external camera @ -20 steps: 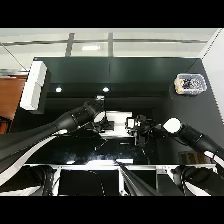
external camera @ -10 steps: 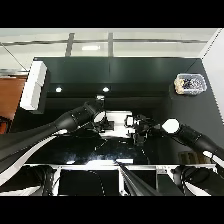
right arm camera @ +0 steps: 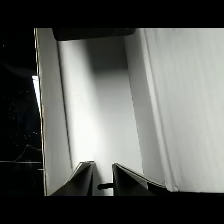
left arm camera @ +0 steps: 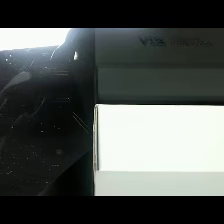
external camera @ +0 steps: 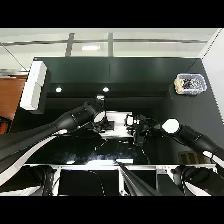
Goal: Fold the box and place the chain.
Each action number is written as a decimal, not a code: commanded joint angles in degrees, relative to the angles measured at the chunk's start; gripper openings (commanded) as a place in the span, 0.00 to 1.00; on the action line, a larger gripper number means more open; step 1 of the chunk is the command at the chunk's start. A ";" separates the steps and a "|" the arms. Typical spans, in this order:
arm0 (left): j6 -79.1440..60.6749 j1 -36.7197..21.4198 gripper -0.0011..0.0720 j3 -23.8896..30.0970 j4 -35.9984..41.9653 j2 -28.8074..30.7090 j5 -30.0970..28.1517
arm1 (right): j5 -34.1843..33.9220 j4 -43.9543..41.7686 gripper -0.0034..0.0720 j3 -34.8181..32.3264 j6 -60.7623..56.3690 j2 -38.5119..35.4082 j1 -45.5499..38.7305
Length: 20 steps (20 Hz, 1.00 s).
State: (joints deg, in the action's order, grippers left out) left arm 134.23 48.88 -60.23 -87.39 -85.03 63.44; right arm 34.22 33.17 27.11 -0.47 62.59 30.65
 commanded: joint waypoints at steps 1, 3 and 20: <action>-0.04 -0.04 0.06 -0.02 0.00 -0.04 0.07 | -0.52 0.00 0.51 0.00 0.00 0.04 0.04; -0.04 -0.04 0.06 -0.02 0.00 -0.04 0.07 | -1.07 0.00 0.51 -0.02 0.00 0.04 0.04; -0.04 -0.04 0.06 -0.02 -0.02 -0.07 -0.31 | 17.33 14.12 0.07 -3.96 -79.84 -14.43 -39.76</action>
State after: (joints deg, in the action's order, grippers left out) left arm 134.13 48.86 -60.23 -87.35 -85.06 63.20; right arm 48.99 46.57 25.45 -65.47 48.03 -2.24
